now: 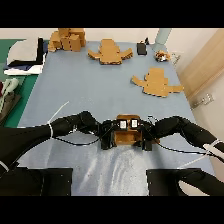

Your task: Fold the box.

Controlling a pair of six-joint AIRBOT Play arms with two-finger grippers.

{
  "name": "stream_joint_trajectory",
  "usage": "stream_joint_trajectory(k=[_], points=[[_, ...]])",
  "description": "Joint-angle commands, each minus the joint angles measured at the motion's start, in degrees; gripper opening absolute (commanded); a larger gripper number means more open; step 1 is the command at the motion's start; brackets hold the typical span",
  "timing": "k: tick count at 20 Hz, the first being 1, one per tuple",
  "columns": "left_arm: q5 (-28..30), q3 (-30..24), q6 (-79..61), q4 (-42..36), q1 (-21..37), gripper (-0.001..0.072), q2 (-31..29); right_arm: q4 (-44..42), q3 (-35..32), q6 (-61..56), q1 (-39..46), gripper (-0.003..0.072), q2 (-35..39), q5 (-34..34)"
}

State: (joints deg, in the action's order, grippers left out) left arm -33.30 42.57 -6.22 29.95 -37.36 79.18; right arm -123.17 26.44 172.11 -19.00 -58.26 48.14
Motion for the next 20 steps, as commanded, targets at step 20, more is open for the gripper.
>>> stream_joint_trajectory(k=[20], points=[[0.3, 0.0, -0.6, 0.0, -0.1, 0.0535, 0.1, 0.0, 0.0, 0.0, 0.0, 0.0559, 0.0, 0.0]])
